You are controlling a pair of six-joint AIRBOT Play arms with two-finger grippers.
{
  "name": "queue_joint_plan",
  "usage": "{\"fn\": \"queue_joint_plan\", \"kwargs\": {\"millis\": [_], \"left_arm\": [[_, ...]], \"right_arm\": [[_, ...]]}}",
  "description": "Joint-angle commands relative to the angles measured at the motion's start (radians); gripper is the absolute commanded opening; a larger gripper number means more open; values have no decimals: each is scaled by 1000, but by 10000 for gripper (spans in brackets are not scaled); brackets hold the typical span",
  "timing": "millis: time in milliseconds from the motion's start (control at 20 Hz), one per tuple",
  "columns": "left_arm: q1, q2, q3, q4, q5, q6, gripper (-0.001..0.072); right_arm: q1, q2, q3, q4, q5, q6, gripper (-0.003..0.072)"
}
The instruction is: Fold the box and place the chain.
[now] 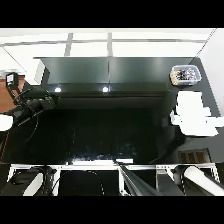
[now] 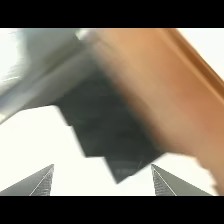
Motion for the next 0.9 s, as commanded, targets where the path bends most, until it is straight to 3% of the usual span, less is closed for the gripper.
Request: {"fn": "queue_joint_plan", "kwargs": {"millis": [0, 100, 300, 500, 550, 700, 800, 850], "left_arm": [[0, -50, 0, -4, -7, -35, 714], [0, -64, 0, -3, -30, -49, 713], [0, -72, 0, -3, -43, -49, 714], [0, -72, 0, -4, -32, -49, 714], [0, -72, 0, -4, -27, -49, 714], [0, -72, 0, -3, -26, -49, 713], [0, -72, 0, -3, -26, -49, 713], [0, -72, 0, -3, -26, -49, 713]], "right_arm": [[-360, -189, 131, 274, 198, -256, 720], [-401, -346, 255, 347, 368, -405, 720], [-373, -602, 476, 347, 692, -514, 720], [-346, -656, 503, 372, 737, -580, 720], [-339, -656, 503, 371, 748, -587, 612], [-320, -656, 495, 351, 774, -589, 490], [-301, -655, 480, 274, 789, -564, 489], [-290, -654, 470, 240, 792, -558, 401]]}}
